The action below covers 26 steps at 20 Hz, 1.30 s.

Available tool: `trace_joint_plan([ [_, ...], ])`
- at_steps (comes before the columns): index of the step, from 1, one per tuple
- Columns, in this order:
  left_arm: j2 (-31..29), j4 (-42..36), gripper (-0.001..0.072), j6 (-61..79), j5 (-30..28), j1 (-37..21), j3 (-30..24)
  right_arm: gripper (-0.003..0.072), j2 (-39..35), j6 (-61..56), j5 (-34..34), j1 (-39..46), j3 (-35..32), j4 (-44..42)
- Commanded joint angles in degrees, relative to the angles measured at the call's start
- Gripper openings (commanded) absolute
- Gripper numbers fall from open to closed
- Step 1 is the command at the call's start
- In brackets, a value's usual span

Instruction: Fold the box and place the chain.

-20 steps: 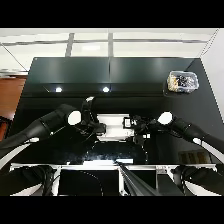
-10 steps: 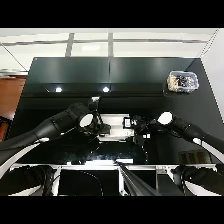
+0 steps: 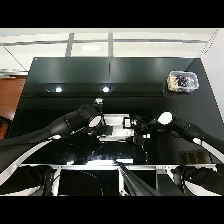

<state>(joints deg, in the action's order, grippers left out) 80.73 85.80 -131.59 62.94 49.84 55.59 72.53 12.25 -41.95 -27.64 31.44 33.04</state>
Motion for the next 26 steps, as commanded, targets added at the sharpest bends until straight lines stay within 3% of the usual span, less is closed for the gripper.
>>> trace_joint_plan([
  [1, 0.3, 0.3, 0.0329, -1.3, -1.6, 0.0, 0.1, 0.0493, 0.0, 0.0, 0.0, 0.0, 0.0, 0.0],
  [3, 0.5, 0.3, 0.0328, -1.3, -1.1, -0.2, 0.1, 0.0493, 0.0, 0.0, 0.0, 0.0, 0.0, 0.0],
  [5, 0.5, 0.3, 0.0214, -1.5, -1.0, -0.3, 0.1, 0.0492, 0.0, 0.0, 0.0, 0.0, 0.0, 0.0],
  [15, 0.9, 0.0, 0.0214, -2.4, -0.7, -0.3, 0.1, 0.0493, 0.0, 0.0, 0.0, 0.0, 0.0, 0.0],
  [16, 0.9, 0.0, 0.0195, -3.2, -0.5, -0.3, 0.1, 0.0493, 0.0, 0.0, 0.0, 0.0, 0.0, 0.0],
  [18, 0.9, 0.0, 0.0049, -3.8, 0.0, -0.3, 0.2, 0.0493, 0.0, 0.0, 0.0, 0.0, 0.0, 0.0],
  [21, 0.9, 0.0, 0.0024, -3.8, 0.8, -0.3, 0.2, 0.0493, 0.0, 0.0, 0.0, 0.0, 0.0, 0.0],
  [23, 0.9, 0.0, 0.0045, -3.8, 0.8, -0.3, 0.2, 0.0493, 0.0, 0.0, 0.0, 0.0, 0.0, 0.0],
  [25, 0.9, 0.0, 0.0321, -3.8, 1.0, -0.3, 0.2, 0.0493, 0.0, 0.0, 0.0, 0.0, 0.0, 0.0],
  [26, 0.9, 0.1, 0.0332, -3.8, 1.4, -0.3, 0.2, 0.0493, 0.0, 0.0, 0.0, 0.0, 0.0, 0.0],
])
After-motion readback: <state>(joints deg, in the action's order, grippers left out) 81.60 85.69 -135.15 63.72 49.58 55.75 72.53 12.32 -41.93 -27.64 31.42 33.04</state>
